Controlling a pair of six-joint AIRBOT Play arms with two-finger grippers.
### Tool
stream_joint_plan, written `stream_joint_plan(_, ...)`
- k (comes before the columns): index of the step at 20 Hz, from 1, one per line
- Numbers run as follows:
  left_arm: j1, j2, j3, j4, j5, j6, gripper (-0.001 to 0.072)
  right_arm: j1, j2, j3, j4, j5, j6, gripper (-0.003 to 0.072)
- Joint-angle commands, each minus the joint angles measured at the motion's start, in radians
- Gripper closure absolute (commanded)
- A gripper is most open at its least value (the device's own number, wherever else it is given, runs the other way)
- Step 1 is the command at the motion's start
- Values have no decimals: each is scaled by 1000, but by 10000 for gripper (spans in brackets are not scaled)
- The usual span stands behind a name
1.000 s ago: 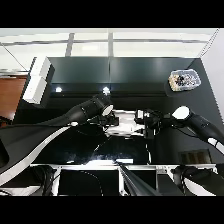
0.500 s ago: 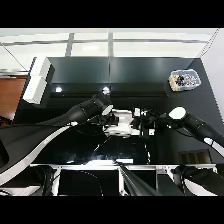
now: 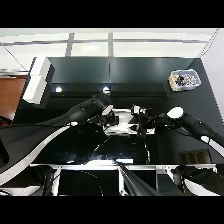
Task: Fold the box and place the chain.
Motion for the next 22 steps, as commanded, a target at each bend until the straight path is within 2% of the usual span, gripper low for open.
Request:
stream_joint_plan(1, 0, 0, 1, -4, -2, 2, 681, 0, -1, 0, 8, 3, 5, 407)
stream_joint_plan(2, 0, 0, 1, -4, -2, 2, 681, 0, -1, 0, 10, 2, 8, 309)
stream_joint_plan(3, 0, 0, 1, -4, -1, 2, 681, 0, -1, 1, 5, 0, 26, 512)
stream_joint_plan(4, 0, 0, 1, -4, 1, 2, 681, -5, 1, 1, 1, -1, 40, 678)
stream_joint_plan(5, 0, 0, 1, -4, 6, 2, 681, -15, 12, 3, 0, 1, 95, 678)
stream_joint_plan(6, 0, 0, 1, -3, 7, 2, 681, -36, 37, 10, -36, 3, 245, 678)
stream_joint_plan(7, 0, 0, 1, -3, 12, 2, 680, -66, 68, 18, -120, 18, 424, 678)
stream_joint_plan(9, 0, 0, 1, -3, 23, 3, 680, -157, 150, 43, -343, 129, 728, 678)
stream_joint_plan(12, 0, 0, 1, -3, 24, 2, 680, -381, 252, 64, -579, 200, 1234, 678)
stream_joint_plan(14, 0, 0, 1, -3, 21, 3, 680, -584, 228, 63, -640, 311, 1515, 678)
stream_joint_plan(17, 1, 0, 1, -3, 18, 3, 680, -708, 130, 51, -610, 472, 1542, 677)
stream_joint_plan(19, 1, 0, 1, -3, 18, 3, 680, -689, 64, 43, -554, 525, 1493, 678)
stream_joint_plan(22, 1, 0, 1, -2, 18, 3, 680, -596, -45, 39, -418, 534, 1390, 677)
